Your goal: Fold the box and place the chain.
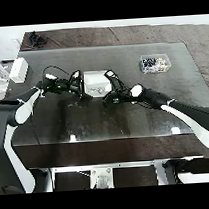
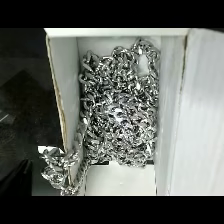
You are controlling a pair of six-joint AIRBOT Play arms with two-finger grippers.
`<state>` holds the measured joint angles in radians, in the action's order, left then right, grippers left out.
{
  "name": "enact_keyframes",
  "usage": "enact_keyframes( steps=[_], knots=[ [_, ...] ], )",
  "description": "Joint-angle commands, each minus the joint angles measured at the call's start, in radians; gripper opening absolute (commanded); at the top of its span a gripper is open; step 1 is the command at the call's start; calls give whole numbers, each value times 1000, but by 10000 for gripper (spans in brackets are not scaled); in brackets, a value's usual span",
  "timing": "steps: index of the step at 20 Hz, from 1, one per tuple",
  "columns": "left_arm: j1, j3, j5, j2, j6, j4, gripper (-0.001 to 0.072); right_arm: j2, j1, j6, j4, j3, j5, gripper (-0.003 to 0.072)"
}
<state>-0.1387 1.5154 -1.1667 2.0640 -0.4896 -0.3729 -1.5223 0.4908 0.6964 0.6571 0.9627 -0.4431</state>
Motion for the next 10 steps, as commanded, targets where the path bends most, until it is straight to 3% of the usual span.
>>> enact_keyframes(
  steps=[1,4,10],
  knots=[
    [0,0,0,0,0,0,355,-8,0,-186,-193,-20,62,9],
    [0,0,0,0,0,0,355,-19,0,-239,-282,-20,61,9],
    [0,0,0,0,0,0,356,-39,1,-264,-311,-19,58,9]
  ],
)
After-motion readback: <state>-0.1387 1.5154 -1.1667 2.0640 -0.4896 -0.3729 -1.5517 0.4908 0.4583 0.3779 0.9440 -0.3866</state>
